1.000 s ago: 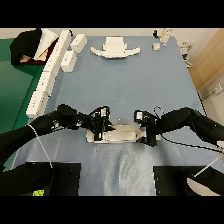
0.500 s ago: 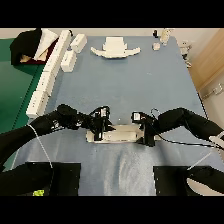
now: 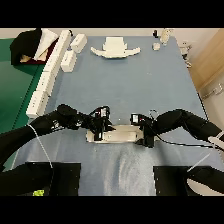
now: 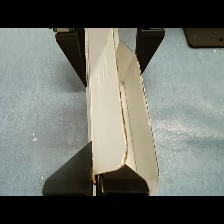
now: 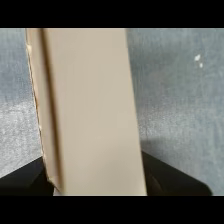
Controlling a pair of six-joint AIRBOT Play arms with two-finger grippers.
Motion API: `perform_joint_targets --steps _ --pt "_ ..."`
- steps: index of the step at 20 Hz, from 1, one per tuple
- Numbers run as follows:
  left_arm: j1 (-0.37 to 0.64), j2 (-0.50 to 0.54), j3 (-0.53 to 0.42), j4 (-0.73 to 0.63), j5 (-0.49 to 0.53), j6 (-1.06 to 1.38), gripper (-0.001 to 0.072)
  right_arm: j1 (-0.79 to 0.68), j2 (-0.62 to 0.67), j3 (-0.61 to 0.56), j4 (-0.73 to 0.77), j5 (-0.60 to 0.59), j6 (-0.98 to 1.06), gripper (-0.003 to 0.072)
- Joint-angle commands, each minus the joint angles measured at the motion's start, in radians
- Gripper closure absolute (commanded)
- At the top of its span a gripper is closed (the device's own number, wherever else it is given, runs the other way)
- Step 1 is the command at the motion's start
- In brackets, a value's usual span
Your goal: Fold the box.
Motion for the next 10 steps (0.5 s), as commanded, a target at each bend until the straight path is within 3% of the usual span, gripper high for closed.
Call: perform_joint_targets --steps 1,6,10 --pt "-0.001 0.001 0.0 0.0 0.001 0.0 0.0695 0.01 -0.002 -0.002 -0.004 0.025 0.001 -0.0005" --pt "-0.001 0.001 0.0 0.0 0.0 0.0 0.0695 0.01 -0.002 -0.014 -0.017 0.026 0.001 0.0015" --pt "-0.001 0.001 0.0 0.0 0.0 0.0 0.0695 0.01 -0.002 -0.023 -0.017 0.025 0.001 0.0173"
